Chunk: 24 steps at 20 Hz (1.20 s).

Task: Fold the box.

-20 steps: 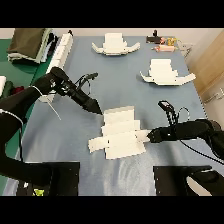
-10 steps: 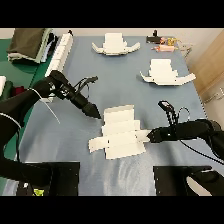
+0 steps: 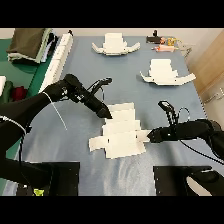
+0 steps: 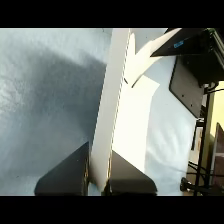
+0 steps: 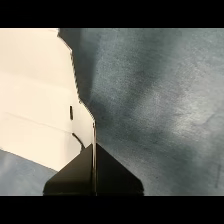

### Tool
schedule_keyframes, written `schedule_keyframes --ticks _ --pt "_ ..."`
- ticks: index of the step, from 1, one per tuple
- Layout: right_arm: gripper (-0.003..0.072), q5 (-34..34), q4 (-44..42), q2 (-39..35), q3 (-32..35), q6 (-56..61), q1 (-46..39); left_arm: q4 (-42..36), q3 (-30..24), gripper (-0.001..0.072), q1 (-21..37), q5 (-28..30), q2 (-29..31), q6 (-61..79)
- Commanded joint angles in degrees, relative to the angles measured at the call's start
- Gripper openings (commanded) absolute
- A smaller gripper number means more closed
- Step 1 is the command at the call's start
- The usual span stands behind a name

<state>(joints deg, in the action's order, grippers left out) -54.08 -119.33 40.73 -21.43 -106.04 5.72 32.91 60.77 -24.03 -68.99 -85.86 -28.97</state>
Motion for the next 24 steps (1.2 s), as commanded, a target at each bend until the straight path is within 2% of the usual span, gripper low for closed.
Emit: schedule_keyframes --ticks 1,5,6,11,12,13,14,17,20,22,24 --pt "0.0003 0.0 0.0 0.0 0.0 0.0 0.0 -0.1 0.2 0.0115 -0.9 -0.9 0.0 1.3" --pt "0.0002 0.0 0.0 0.0 0.0 0.0 0.0 0.1 0.2 0.0099 -0.9 -3.2 0.0 1.7" --pt "0.0002 0.0 0.0 0.0 0.0 0.0 0.0 0.3 0.2 0.0015 -0.9 -3.4 0.0 2.7" --pt "0.0016 0.5 1.5 0.0 -0.2 -0.2 0.0 0.3 0.2 0.0015 -0.9 -3.4 0.0 2.6" --pt "0.0122 0.6 3.6 0.0 -0.5 -0.1 0.0 0.3 0.2 0.0015 -0.9 -3.4 0.0 2.6" --pt "0.0322 0.6 6.3 0.0 -1.2 -0.1 0.0 0.3 0.2 0.0014 -0.9 -2.7 0.0 3.7" --pt "0.0384 0.7 8.8 0.0 -2.1 0.0 0.0 0.3 0.2 0.0014 -0.9 -1.4 0.0 6.9" --pt "0.0385 1.1 18.4 0.0 -6.6 6.6 0.0 0.2 0.2 0.0013 -1.3 1.6 0.3 13.6" --pt "0.0384 1.1 22.9 0.0 -10.9 13.2 0.0 0.6 -0.2 0.0009 -3.3 5.2 2.7 14.6" --pt "0.0384 1.2 24.9 0.0 -12.2 18.2 0.0 1.2 -2.4 0.0008 -5.0 9.6 6.3 16.0" --pt "0.0385 1.2 25.7 0.0 -12.3 21.9 0.0 1.1 -7.3 0.0008 -6.8 16.3 11.3 19.8"
